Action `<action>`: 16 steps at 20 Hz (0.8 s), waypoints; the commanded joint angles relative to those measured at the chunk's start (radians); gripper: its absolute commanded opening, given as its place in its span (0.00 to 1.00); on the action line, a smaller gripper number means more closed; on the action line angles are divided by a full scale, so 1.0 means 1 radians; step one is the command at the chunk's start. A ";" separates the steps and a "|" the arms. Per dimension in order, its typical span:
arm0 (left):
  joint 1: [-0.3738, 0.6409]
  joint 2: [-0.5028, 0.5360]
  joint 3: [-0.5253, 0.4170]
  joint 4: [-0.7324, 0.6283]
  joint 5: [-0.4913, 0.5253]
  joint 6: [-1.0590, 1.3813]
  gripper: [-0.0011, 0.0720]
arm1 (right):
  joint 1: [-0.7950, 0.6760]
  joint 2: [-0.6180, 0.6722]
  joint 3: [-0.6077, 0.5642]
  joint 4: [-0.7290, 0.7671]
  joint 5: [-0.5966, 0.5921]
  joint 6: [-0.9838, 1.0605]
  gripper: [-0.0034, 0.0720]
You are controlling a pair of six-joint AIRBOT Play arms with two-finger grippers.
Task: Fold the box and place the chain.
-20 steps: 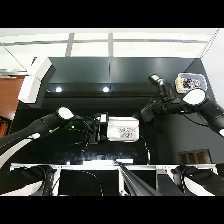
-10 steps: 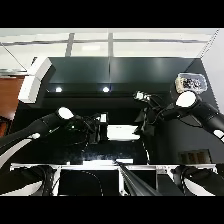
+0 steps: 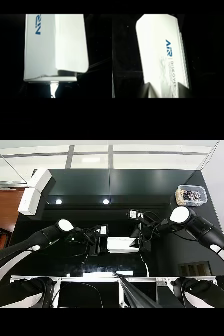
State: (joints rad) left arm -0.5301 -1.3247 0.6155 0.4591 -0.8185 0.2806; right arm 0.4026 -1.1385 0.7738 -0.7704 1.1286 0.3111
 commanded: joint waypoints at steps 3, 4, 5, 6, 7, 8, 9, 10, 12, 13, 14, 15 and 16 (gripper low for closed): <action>0.000 -0.001 0.001 0.000 -0.001 0.000 0.69 | 0.005 -0.001 0.000 0.002 0.006 -0.005 0.40; 0.000 -0.001 0.001 0.000 -0.001 0.000 0.69 | 0.005 -0.001 0.000 0.002 0.005 -0.004 0.40; 0.000 -0.001 0.001 0.000 -0.002 0.000 0.69 | 0.005 -0.001 0.000 0.001 0.005 -0.004 0.40; 0.000 -0.001 0.001 0.000 -0.002 0.000 0.69 | 0.005 -0.001 0.000 -0.002 0.006 -0.004 0.40; 0.000 -0.001 0.001 0.000 -0.002 0.000 0.69 | 0.005 -0.001 0.000 -0.010 0.013 -0.004 0.40; 0.000 -0.001 0.001 0.000 -0.002 0.000 0.69 | 0.005 -0.001 0.000 -0.023 0.013 -0.004 0.40; 0.000 -0.001 0.001 0.000 -0.002 0.000 0.69 | 0.005 -0.001 0.000 -0.037 0.013 -0.004 0.40; 0.000 -0.001 0.001 0.000 -0.002 0.000 0.69 | 0.005 -0.001 0.000 -0.047 0.012 -0.004 0.40; 0.000 -0.001 0.001 0.000 -0.002 0.000 0.69 | 0.005 -0.001 -0.003 -0.051 0.013 -0.004 0.40; 0.000 -0.001 0.001 0.000 -0.002 0.000 0.69 | 0.005 -0.001 -0.006 -0.051 0.012 -0.004 0.40; 0.000 -0.001 0.001 0.000 -0.002 0.000 0.69 | 0.005 -0.001 -0.006 -0.052 0.010 -0.004 0.40; 0.000 -0.001 0.001 0.000 -0.002 0.000 0.69 | 0.005 -0.001 -0.006 -0.051 0.006 -0.004 0.40; 0.000 -0.001 0.001 0.000 -0.002 0.000 0.69 | 0.005 -0.001 -0.006 -0.051 0.001 -0.004 0.40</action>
